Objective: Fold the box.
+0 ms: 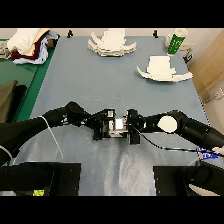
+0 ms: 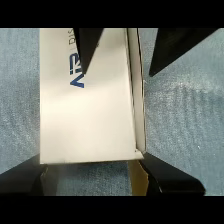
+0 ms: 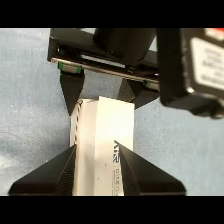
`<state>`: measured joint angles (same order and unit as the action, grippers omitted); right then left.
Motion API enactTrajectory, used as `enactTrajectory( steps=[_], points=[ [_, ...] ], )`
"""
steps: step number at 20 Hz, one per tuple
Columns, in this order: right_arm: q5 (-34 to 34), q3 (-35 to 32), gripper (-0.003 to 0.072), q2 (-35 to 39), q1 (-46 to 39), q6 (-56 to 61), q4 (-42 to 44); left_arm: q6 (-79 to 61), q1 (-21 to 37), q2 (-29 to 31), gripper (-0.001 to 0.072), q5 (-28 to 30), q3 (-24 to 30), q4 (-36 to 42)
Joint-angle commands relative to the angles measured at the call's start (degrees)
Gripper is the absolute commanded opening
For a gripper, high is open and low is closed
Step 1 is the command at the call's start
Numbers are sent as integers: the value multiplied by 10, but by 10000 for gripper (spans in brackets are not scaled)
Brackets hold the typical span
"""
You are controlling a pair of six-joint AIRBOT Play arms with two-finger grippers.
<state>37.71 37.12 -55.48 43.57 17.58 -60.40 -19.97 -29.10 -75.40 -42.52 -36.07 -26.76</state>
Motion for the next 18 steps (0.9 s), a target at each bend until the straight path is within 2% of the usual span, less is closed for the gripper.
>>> enactTrajectory(
  steps=[1, 2, 3, 5, 8, 10, 13, 18],
  points=[
    [2, 1, 418, 28, -1, 68, 4, 1, 0, 0, 335, 1, 0, 0],
    [2, 0, 268, 43, -6, 125, 4, 0, 0, 0, 335, 1, 0, 0],
    [-3, -2, 0, 57, -13, 183, 8, 1, 0, 0, 335, 1, 0, 0],
    [-76, -38, 3, 89, -29, 233, 78, 1, 0, 0, 336, 1, 0, 0],
    [-275, -153, 4, 121, -12, 191, 272, 1, 0, 0, 335, 1, 0, 0],
    [-342, -196, 4, 117, 23, 168, 361, 1, 0, 0, 336, 1, 0, 0],
    [-357, -213, 4, 101, 51, 169, 369, 0, 0, 0, 335, 1, 0, 0],
    [-345, -217, 4, 59, 51, 169, 369, 1, 0, 0, 335, 1, 0, 0]
  ],
)
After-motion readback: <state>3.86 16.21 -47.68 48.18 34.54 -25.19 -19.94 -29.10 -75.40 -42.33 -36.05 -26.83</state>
